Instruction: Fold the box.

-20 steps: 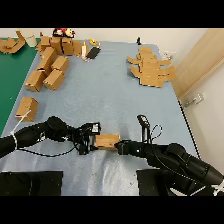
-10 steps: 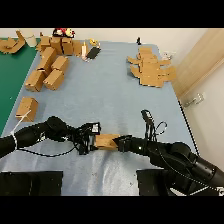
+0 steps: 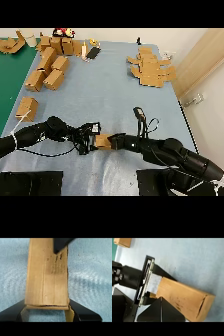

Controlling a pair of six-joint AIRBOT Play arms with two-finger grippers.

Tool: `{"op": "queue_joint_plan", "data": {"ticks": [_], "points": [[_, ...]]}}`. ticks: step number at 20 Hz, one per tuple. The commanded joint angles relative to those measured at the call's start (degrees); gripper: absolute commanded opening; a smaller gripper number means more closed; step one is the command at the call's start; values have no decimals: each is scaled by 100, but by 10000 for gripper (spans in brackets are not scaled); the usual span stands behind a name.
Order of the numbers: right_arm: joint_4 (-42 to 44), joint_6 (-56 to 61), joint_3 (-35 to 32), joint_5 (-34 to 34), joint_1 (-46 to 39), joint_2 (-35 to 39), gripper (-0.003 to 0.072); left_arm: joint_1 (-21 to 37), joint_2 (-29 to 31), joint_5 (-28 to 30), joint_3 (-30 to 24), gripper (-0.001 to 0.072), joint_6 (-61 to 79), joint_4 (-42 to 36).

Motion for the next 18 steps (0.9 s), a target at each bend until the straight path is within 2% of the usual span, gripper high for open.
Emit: {"op": "queue_joint_plan", "data": {"ticks": [1, 3, 7, 14, 18], "points": [[-481, 48, 413, -739, -525, 22, 3, 4, 4, 2, 0, 486, 2, 2], [-621, 50, 560, -966, -887, 22, 3, 4, 4, 0, 0, 486, 2, 2], [-608, 632, 636, -1012, -1416, 22, 3, 4, 4, 2, 7, 485, 2, 2], [-632, 820, 634, -1023, -1486, 22, 3, 4, 4, 15, 7, 485, 4, -17], [-977, 1178, 634, -1056, -1486, -129, 3, 4, 0, -2, 7, 485, 4, -22]]}}
